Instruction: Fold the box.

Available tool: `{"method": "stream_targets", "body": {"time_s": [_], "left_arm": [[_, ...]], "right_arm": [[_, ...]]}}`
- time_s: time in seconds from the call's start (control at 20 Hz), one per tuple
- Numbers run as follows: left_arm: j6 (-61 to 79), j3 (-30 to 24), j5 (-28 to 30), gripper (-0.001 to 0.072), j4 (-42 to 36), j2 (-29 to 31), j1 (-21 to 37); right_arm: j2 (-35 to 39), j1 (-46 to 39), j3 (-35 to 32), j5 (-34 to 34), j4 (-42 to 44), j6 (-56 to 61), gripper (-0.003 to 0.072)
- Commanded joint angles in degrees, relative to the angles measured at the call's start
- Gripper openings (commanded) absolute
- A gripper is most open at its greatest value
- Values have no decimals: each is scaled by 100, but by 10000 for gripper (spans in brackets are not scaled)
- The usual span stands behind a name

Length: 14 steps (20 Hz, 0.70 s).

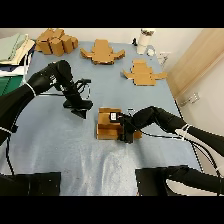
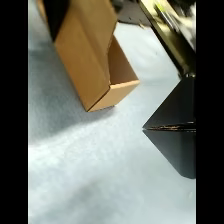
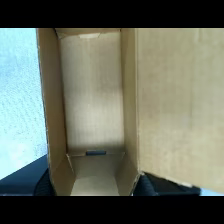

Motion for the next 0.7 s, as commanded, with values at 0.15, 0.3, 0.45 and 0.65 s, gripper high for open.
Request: {"method": "stream_targets", "body": {"time_s": [0.15, 0.3, 0.45, 0.65], "left_arm": [[3362, -627, 568, 11, 46, 262, -157], [4177, -1799, 1657, 7, -85, 791, -42], [6002, -3075, 3171, 12, -623, 1458, 195], [9383, -3932, 3211, 698, -2647, 1661, 31]], "right_arm": [[0, 2, 4, -2, 2, 2, 510], [0, 2, 4, 0, 2, 2, 510], [0, 2, 4, -2, 2, 2, 510], [0, 2, 4, 0, 2, 2, 510]]}}
